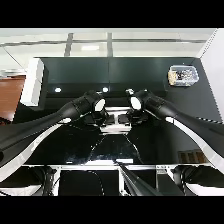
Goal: Fold the box and place the chain.
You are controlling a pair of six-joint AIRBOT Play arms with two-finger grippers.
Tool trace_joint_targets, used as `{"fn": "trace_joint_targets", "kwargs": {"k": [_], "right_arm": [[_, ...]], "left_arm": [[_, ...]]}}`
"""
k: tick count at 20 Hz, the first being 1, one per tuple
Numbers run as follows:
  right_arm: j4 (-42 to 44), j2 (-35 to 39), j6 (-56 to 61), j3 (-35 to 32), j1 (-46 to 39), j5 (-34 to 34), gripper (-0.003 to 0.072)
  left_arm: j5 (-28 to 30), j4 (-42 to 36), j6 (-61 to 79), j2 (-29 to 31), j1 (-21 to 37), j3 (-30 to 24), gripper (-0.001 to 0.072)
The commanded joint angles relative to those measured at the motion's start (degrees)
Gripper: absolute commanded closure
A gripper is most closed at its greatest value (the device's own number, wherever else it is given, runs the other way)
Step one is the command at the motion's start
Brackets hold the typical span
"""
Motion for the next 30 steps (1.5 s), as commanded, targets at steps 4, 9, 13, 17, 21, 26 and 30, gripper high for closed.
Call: {"fn": "trace_joint_targets", "kwargs": {"k": [4,9,13,17,21,26,30], "right_arm": [[-2.97,-1.07,3.32,1.14,1.55,1.62,0.0675],[-1.27,-1.05,3.28,1.16,1.53,1.18,0.0579],[-1.09,-1.05,3.21,1.14,1.53,0.9,0.0675],[-1.07,-0.74,3.23,1.16,1.53,0.61,0.064],[-1.07,2.21,3.23,1.16,1.53,1.25,0.034],[-6.21,13.42,1.51,1.16,1.51,4.9,0.034],[-31.74,20.96,1.46,1.11,1.33,9.7,0.0341]], "left_arm": [[-0.09,0.02,0.02,-0.02,0.04,0.04,0.0683],[-0.04,0.02,0.02,-0.02,0.04,0.04,0.0684],[-0.04,0.02,0.04,-0.02,0.04,0.04,0.0683],[-0.07,0.02,0.04,-0.02,0.04,0.04,0.0684],[-0.04,0.02,0.04,-0.02,0.04,0.04,0.0684],[-0.04,0.02,0.04,-0.02,0.04,0.04,0.0683],[-0.02,0.02,0.04,-0.02,0.04,0.04,0.0684]]}}
